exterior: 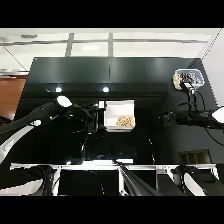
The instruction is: Fold the box and place the chain.
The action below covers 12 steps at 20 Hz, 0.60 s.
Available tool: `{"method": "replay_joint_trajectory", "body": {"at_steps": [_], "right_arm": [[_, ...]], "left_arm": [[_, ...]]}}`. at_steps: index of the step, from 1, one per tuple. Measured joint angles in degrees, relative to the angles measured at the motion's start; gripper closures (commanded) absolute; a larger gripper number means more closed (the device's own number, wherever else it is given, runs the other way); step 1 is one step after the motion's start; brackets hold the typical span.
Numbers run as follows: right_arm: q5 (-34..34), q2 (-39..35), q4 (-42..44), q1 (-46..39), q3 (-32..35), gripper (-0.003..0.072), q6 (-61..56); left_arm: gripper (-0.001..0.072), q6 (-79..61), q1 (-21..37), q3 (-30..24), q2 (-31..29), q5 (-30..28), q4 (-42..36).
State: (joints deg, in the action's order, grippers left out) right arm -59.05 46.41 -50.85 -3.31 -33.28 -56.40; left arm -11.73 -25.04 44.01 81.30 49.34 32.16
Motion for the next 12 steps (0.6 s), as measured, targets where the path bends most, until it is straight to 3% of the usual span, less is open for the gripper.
{"method": "replay_joint_trajectory", "body": {"at_steps": [2, 3, 4, 5, 9, 12], "right_arm": [[-0.2, 0.0, 0.96, 0.0, 0.02, 0.0554, -0.15], [-0.11, 0.0, 2.36, 0.0, 0.02, 0.0455, -0.26], [0.66, 0.0, 4.09, 0.0, 0.02, 0.0169, -0.31], [2.08, 0.02, 6.25, 0.0, 0.0, 0.0049, -0.5], [7.65, 3.1, 18.25, 0.31, -2.71, 0.0051, -0.28], [10.27, 10.51, 23.34, 2.95, -8.72, 0.0051, 1.66]], "left_arm": [[0.0247, -0.22, -0.72, 0.0, 0.0, -1.33, -0.04], [0.0247, -0.37, -0.98, 0.02, 0.0, -1.88, -0.04], [0.0247, -0.39, -1.16, 0.02, 0.0, -2.29, -0.04], [0.0247, -0.46, -1.27, 0.02, 0.0, -2.56, -0.04], [0.0246, -0.57, -1.53, 0.02, 0.0, -3.41, -0.02], [0.0246, -0.59, -1.57, 0.02, 0.0, -3.63, 0.17]]}}
